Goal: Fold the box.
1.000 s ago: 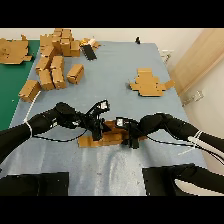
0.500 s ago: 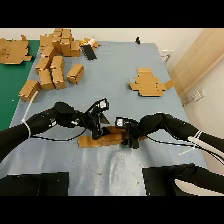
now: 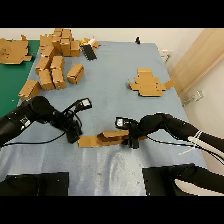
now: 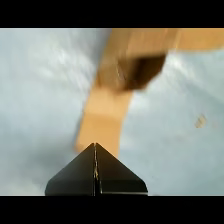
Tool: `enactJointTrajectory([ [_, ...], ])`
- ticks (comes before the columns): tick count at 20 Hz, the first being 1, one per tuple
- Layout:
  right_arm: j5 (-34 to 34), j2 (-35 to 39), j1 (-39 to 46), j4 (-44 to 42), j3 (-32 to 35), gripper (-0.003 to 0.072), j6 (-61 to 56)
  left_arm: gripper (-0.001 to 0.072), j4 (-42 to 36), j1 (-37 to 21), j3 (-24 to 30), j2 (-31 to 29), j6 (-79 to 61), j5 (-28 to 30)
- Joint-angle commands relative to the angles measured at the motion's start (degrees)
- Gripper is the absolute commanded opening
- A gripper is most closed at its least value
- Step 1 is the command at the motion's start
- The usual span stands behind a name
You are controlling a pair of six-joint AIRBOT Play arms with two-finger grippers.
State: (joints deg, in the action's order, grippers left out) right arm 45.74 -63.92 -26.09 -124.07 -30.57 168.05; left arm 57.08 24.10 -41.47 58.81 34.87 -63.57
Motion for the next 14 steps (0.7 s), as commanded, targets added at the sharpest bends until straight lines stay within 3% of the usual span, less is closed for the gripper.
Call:
enactJointTrajectory([
  [1, 0.2, 0.0, 0.0, 0.0, 0.0, 0.0499, 0.0, 0.0010, 6.6, 2.3, 1.6, -2.0, 30.6, -14.7],
  [4, 0.2, 0.0, 0.0, 0.0, 0.0, 0.0499, 0.0, 0.0010, -10.0, 10.1, 4.8, -2.0, 38.7, -9.9],
  [6, 0.2, 0.0, 0.0, 0.0, 0.0, 0.0499, 0.0, 0.0009, -23.5, 16.4, 6.4, -2.1, 38.4, 4.4],
  [8, 0.2, 0.0, 0.0, 0.0, 0.0, 0.0499, 0.0, 0.0009, -31.4, 21.9, 6.7, -2.1, 38.5, 21.7],
  [11, 0.2, 0.0, 0.0, 0.0, 0.0, 0.0499, 0.0, 0.0009, -35.9, 25.3, 6.8, -1.9, 39.9, 40.1],
  [14, 0.2, 0.0, 0.0, 0.0, 0.0, 0.0499, 0.0, 0.0009, -35.9, 25.2, 7.7, -0.7, 41.2, 50.3],
])
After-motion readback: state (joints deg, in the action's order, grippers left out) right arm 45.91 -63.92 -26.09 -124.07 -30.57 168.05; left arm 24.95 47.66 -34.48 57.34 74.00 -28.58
